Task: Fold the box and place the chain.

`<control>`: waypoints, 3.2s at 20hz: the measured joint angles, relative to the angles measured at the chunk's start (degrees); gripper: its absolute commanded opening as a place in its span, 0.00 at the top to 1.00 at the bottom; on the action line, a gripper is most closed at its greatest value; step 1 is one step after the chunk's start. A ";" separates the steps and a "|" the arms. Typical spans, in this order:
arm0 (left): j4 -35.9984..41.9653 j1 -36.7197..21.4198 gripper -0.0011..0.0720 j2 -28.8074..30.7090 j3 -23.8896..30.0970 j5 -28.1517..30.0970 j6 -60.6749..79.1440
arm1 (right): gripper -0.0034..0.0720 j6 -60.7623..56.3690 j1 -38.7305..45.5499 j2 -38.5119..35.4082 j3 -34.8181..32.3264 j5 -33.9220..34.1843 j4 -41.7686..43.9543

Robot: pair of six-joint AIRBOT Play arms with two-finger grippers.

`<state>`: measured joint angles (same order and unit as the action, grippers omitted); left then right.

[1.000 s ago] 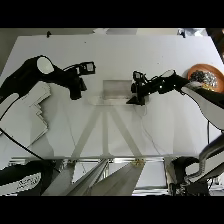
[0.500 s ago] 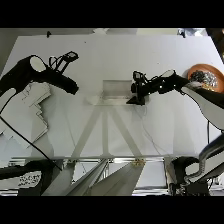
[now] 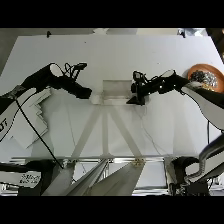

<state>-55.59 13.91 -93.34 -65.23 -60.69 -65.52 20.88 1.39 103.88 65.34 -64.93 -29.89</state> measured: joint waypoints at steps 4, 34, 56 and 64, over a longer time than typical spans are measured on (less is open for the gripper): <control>3.10 0.42 0.97 -0.35 -0.02 -0.26 0.72 | 0.24 0.00 0.00 0.00 0.00 0.00 0.00; 22.12 -0.35 0.17 -2.10 0.00 2.12 18.60 | 0.24 0.00 0.00 0.00 0.00 -0.02 0.00; 22.27 3.93 0.22 -2.51 0.00 7.32 15.23 | 0.24 0.02 0.00 0.00 0.00 -0.02 -0.02; 21.00 3.21 0.18 -1.29 0.00 7.65 12.98 | 0.24 0.00 0.00 0.00 0.00 -0.02 -0.02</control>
<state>-34.59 17.12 -94.63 -65.23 -53.04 -52.53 20.88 1.39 103.88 65.34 -64.95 -29.91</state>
